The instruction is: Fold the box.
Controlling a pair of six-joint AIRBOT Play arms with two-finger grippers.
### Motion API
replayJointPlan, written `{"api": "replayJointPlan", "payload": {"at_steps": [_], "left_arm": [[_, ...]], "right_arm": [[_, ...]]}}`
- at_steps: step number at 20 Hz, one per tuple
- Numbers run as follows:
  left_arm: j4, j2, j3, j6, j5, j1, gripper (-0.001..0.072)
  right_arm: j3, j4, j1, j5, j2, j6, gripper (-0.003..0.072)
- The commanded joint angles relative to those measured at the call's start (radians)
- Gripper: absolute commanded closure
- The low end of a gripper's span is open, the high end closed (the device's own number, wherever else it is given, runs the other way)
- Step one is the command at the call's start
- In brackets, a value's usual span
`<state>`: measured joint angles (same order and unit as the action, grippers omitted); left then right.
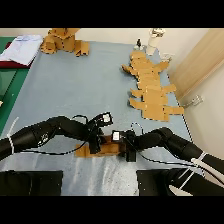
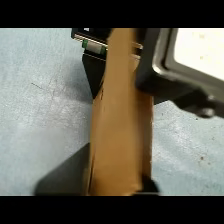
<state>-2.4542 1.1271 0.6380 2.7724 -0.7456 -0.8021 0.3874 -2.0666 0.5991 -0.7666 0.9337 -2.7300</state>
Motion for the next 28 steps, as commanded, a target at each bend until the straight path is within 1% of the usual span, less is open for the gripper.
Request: {"api": "replayJointPlan", "payload": {"at_steps": [1,3,5,7,9,10,11,12,13,14,15,16,17,18,19,21,22,23,26,28], "left_arm": [[0.014,-0.001,0.001,-0.015,-0.004,0.006,0.0226],[0.051,-0.003,0.002,-0.06,-0.029,0.027,0.0225],[0.153,-0.022,0.009,-0.193,-0.09,0.067,0.0224],[0.319,-0.061,0.024,-0.371,-0.213,0.122,0.0224],[0.425,-0.101,0.029,-0.533,-0.346,0.164,0.0227],[0.441,-0.113,0.029,-0.633,-0.416,0.176,0.0338],[0.44,-0.113,0.028,-0.741,-0.489,0.181,0.0689],[0.427,-0.111,0.018,-0.803,-0.54,0.178,0.0697],[0.379,-0.11,-0.003,-0.846,-0.575,0.169,0.0697],[0.296,-0.111,-0.034,-0.876,-0.578,0.157,0.0697],[0.177,-0.111,-0.076,-0.889,-0.558,0.138,0.0697],[0.059,-0.111,-0.116,-0.907,-0.508,0.111,0.0697],[-0.062,-0.111,-0.154,-0.912,-0.424,0.067,0.0697],[-0.145,-0.111,-0.177,-0.912,-0.333,0.017,0.0697],[-0.194,-0.111,-0.184,-0.916,-0.244,-0.037,0.0697],[-0.23,-0.117,-0.174,-0.939,-0.104,-0.101,0.0697],[-0.253,-0.129,-0.17,-0.94,-0.037,-0.112,0.0697],[-0.278,-0.151,-0.169,-0.94,0.031,-0.115,0.0697],[-0.283,-0.237,-0.17,-0.957,0.211,-0.101,0.0698],[-0.284,-0.255,-0.17,-0.96,0.298,-0.083,0.0698]], "right_arm": [[0.0,0.002,0.001,0.0,0.001,0.0,0.0213],[0.0,0.002,0.001,0.0,0.001,0.0,0.0213],[0.0,0.002,0.001,0.0,0.001,0.0,0.0213],[0.0,0.002,0.001,0.0,0.001,0.0,0.0213],[0.0,0.002,0.001,0.0,0.001,0.0,0.0213],[0.0,0.002,0.001,0.0,0.001,0.0,0.0212],[0.0,0.002,0.001,0.0,0.001,0.0,0.0213],[0.0,0.002,0.001,0.0,0.001,0.0,0.0212],[0.0,0.002,0.001,0.0,0.001,0.0,0.0213],[0.0,0.002,0.001,0.0,0.001,0.0,0.0213],[0.0,0.002,0.001,0.0,0.001,0.0,0.0213],[0.0,0.002,0.001,0.0,0.001,0.0,0.0213],[0.0,0.002,0.001,-0.001,0.0,0.0,0.0213],[0.0,0.002,0.001,-0.002,0.0,0.0,0.0213],[0.0,0.002,0.001,-0.002,0.0,0.0,0.0213],[0.0,0.002,0.001,-0.002,0.0,0.0,0.0213],[0.0,0.002,0.001,-0.002,0.0,0.0,0.0213],[0.0,0.002,0.001,-0.002,0.0,0.0,0.0212],[0.0,0.002,0.001,-0.002,0.0,0.0,0.0212],[0.0,0.002,0.001,-0.002,0.0,0.0,0.0213]]}}
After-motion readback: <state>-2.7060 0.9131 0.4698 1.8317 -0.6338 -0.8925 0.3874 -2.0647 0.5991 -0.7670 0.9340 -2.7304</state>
